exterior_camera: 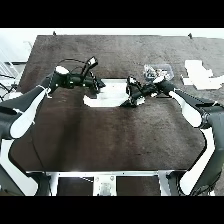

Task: Fold the box and place the chain.

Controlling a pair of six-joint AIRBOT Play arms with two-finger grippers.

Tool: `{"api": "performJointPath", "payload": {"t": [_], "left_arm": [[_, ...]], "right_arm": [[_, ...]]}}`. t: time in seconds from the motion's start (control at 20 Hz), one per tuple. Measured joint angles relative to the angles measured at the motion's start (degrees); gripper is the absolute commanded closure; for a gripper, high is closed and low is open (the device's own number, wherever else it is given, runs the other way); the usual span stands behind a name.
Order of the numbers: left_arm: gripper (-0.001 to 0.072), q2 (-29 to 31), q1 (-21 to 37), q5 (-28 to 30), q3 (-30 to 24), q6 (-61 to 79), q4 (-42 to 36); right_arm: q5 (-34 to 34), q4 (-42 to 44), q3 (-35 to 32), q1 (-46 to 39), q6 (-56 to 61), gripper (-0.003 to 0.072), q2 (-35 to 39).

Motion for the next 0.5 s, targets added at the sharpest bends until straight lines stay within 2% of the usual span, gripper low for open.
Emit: {"api": "performJointPath", "payload": {"t": [0.5], "left_arm": [[0.0694,-5.2,0.0,0.9,2.9,-2.6,0.3]], "right_arm": [[0.0,0.0,0.0,0.0,0.0,0.0099,0.0]]}}
